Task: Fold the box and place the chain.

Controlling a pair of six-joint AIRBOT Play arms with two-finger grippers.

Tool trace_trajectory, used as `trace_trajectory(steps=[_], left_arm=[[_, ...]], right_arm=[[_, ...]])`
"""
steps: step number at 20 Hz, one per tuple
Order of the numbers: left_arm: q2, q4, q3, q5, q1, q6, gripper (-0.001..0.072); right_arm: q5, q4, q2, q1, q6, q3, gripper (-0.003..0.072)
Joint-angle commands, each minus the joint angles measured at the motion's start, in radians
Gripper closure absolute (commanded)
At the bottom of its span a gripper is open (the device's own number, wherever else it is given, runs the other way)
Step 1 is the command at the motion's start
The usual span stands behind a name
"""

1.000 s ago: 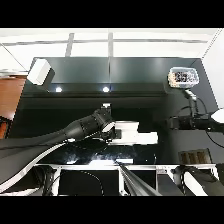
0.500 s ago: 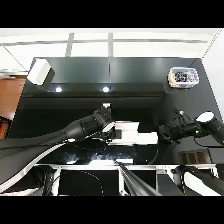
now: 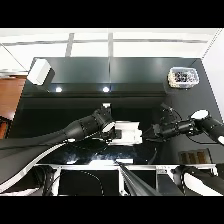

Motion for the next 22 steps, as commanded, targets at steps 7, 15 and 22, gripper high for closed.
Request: trace_trajectory(steps=[7, 15, 22], left_arm=[[0.000, 0.001, 0.000, 0.000, 0.000, 0.000, 0.0676], [0.000, 0.001, 0.000, 0.000, 0.000, 0.000, 0.0677], [0.000, 0.001, 0.000, 0.000, 0.000, 0.000, 0.0676]], right_arm=[[-0.066, 0.080, -0.001, 0.142, -0.048, 0.003, 0.0034], [-0.164, -0.056, -0.001, 0.283, 0.201, 0.107, 0.0101], [-0.309, -0.299, -0.001, 0.496, 0.480, 0.195, 0.0213]])
